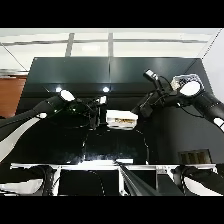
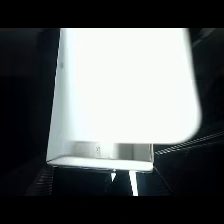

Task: Fold the box and place the chain.

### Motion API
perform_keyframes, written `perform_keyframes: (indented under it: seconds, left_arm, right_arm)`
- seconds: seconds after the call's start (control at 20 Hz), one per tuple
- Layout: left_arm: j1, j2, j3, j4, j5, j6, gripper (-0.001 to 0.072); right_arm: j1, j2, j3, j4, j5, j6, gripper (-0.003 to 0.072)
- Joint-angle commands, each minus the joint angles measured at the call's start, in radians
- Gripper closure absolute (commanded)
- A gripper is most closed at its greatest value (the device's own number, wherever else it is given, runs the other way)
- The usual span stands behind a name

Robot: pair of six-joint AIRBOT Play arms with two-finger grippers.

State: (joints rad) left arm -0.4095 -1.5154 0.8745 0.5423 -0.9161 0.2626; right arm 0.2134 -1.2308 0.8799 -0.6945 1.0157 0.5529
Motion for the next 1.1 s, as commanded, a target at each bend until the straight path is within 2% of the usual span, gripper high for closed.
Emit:
perform_keyframes:
  seconds: [0.0,0.15,0.8,0.85,0.9,1.05]
  left_arm:
    - [0.000,0.000,0.000,0.000,0.000,-0.001,0.0351]
    - [0.000,0.000,0.000,0.000,0.000,0.000,0.0351]
    - [0.000,0.000,0.000,0.000,-0.001,-0.001,0.0351]
    - [0.000,0.000,0.000,0.000,-0.001,-0.001,0.0351]
    - [0.000,0.000,0.000,0.000,-0.002,-0.001,0.0351]
    - [0.000,0.000,0.000,0.000,-0.002,-0.001,0.0351]
  right_arm:
    - [0.008,-0.011,0.005,-0.041,0.076,-0.161,-0.0017]
    - [0.032,-0.013,0.005,-0.039,0.038,-0.222,0.0022]
    - [0.139,-0.047,0.000,-0.077,-0.005,-0.285,0.0025]
    - [0.147,-0.052,0.000,-0.076,-0.016,-0.291,0.0159]
    - [0.154,-0.054,0.000,-0.077,-0.030,-0.291,0.0192]
    - [0.156,-0.054,0.000,-0.074,-0.037,-0.292,0.0205]
